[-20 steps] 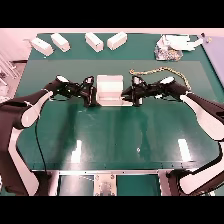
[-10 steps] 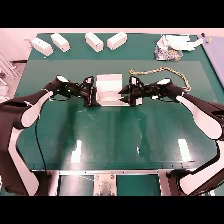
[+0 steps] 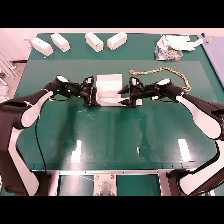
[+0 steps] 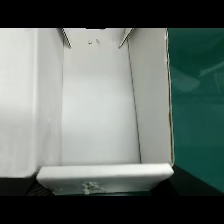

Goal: Fold the box and place the chain.

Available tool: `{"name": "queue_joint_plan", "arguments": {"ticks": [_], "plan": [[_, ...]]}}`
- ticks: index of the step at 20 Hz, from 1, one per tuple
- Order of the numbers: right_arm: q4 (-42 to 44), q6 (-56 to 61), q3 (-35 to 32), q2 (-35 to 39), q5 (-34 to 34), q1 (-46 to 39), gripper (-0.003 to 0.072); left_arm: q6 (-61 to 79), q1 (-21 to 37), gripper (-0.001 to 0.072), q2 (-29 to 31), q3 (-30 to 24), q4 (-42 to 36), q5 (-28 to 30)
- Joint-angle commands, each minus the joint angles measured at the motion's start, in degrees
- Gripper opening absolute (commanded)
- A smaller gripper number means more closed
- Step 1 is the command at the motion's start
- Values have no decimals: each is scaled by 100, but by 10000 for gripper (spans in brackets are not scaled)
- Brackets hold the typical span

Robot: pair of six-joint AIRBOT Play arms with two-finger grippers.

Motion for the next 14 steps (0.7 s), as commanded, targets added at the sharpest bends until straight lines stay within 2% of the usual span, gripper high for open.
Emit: {"name": "queue_joint_plan", "arguments": {"ticks": [1,2,3,4,5,14], "plan": [[0,15,0,-2,-87,0,580,-9,2,534,-2,0,-7,22],[2,13,0,-2,-179,-13,473,-9,2,534,-2,0,-7,22],[7,13,9,-2,-238,-39,216,-11,2,533,-2,0,-7,20],[4,13,11,-2,-262,-55,71,-11,2,534,-2,0,-7,20],[4,17,11,0,-328,-79,5,-11,2,534,-2,0,-7,20],[2,22,11,326,-271,-328,5,-11,2,534,-2,0,-7,20]]}}
